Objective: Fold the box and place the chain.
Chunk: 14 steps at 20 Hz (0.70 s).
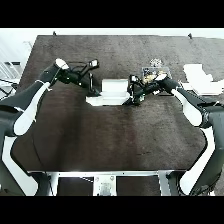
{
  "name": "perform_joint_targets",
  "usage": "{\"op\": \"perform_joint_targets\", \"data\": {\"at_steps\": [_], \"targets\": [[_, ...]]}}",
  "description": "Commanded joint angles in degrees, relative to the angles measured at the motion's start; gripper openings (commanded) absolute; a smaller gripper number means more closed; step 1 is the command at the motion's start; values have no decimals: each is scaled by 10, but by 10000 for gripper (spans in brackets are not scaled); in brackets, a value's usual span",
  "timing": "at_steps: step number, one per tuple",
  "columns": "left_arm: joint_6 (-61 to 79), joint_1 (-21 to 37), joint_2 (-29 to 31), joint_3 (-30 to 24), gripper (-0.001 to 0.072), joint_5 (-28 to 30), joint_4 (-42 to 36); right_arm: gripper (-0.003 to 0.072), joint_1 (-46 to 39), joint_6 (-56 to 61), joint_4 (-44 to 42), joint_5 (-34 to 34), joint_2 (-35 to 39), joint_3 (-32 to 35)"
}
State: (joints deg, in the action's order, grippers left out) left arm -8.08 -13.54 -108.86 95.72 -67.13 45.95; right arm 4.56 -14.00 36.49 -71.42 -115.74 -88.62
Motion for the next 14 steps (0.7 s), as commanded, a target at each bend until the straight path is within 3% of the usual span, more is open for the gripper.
{"op": "perform_joint_targets", "data": {"at_steps": [1,4,11,12,13,14], "targets": [[-39,-24,-1,2,675,-12,110,584,0,0,0,0,0,0],[-39,-43,-1,2,675,15,142,584,0,0,0,0,0,0],[-39,-48,-2,2,673,30,131,584,0,0,0,0,0,0],[-39,-49,-2,2,641,30,129,584,0,0,0,0,0,0],[-34,-49,-2,2,549,27,129,584,0,0,0,0,0,0],[-32,-49,-2,2,551,26,130,584,0,0,0,0,0,0]]}}
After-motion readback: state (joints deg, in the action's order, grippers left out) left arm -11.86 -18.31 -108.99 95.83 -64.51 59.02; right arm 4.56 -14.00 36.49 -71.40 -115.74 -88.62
